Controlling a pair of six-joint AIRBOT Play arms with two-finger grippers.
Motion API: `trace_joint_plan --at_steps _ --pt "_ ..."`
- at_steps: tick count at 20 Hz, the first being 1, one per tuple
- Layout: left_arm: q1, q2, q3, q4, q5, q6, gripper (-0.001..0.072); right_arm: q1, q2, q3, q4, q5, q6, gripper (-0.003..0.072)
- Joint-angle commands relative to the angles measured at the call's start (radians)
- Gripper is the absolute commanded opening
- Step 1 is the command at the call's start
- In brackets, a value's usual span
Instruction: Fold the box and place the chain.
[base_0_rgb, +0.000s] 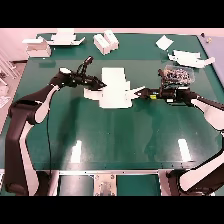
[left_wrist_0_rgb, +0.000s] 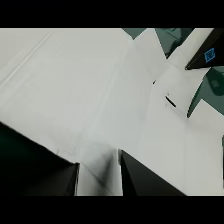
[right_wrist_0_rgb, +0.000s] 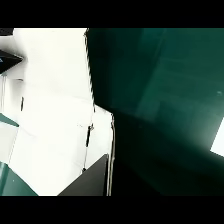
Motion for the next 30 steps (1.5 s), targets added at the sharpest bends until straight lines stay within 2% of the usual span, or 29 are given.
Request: trace_joint_plan --at_steps 1,9,10,14,25,26,27,30 --pt "-0.001 0.0 0.001 -0.026 0.0 0.025 0.0286 -0.001 -0.001 -0.001 -0.003 0.0 0.0 0.0002" --pt "-0.001 0.0 0.001 -0.039 0.004 0.029 0.0284 -0.001 -0.001 -0.001 -0.04 -0.001 0.0 0.0002" --pt "-0.001 0.0 0.001 -0.039 0.003 0.03 0.0222 -0.001 -0.001 -0.001 -0.04 -0.001 0.0 0.0002" --pt "-0.001 0.0 0.0 -0.034 -0.015 0.067 0.0176 -0.001 -0.001 -0.001 -0.04 -0.001 0.0 0.0002" --pt "0.019 0.0 0.0 -0.013 -0.117 0.139 0.0181 -0.001 -0.001 -0.001 -0.04 -0.002 0.0 0.0002" --pt "0.019 0.0 0.0 -0.013 -0.117 0.138 0.0263 -0.001 -0.001 -0.001 -0.04 -0.001 0.0 0.0002" --pt "0.019 0.0 0.0 -0.013 -0.117 0.137 0.0288 -0.001 -0.001 -0.001 -0.04 -0.001 0.0 0.0002" --pt "0.018 0.0 0.0 -0.013 -0.12 0.133 0.0287 -0.001 -0.001 -0.001 -0.04 -0.002 0.0 0.0002"
